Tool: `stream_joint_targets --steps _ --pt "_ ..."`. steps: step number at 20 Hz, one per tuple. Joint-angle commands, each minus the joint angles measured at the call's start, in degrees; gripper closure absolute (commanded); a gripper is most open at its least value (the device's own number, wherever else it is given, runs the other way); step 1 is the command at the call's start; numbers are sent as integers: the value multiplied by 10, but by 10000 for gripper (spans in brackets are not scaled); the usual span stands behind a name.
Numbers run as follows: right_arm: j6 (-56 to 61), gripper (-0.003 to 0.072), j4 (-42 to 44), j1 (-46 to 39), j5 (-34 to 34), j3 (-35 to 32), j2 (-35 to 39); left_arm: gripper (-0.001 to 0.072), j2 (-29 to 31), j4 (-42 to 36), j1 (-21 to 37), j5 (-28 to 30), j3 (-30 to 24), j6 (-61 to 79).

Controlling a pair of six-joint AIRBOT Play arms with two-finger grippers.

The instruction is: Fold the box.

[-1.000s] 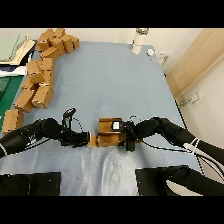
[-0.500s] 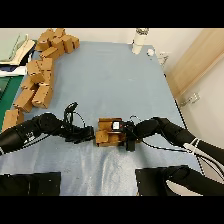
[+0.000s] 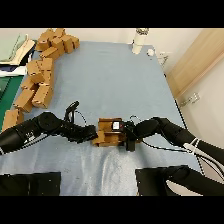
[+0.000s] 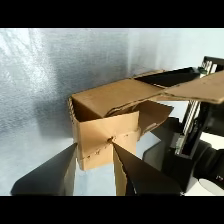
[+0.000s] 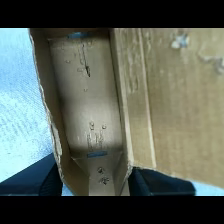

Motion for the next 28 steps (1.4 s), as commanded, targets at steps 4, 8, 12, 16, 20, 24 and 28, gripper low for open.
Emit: stream_joint_targets --steps 4,8,12,16,20,24,28 --pt "0 284 0 0 0 0 0 349 -6 -15 -27 78 1 58" --pt "0 284 0 0 0 0 0 347 -9 -59 -36 63 1 66" --pt "0 284 0 0 0 0 0 340 -9 -42 -61 64 1 53" --pt "0 284 0 0 0 0 0 341 -11 67 -66 63 18 -115" --pt "0 284 0 0 0 0 0 364 -14 184 -66 -12 62 -214" --pt "0 284 0 0 0 0 0 364 -47 269 -95 -70 119 -295" --pt "0 284 0 0 0 0 0 363 -98 292 -123 -98 172 -320"
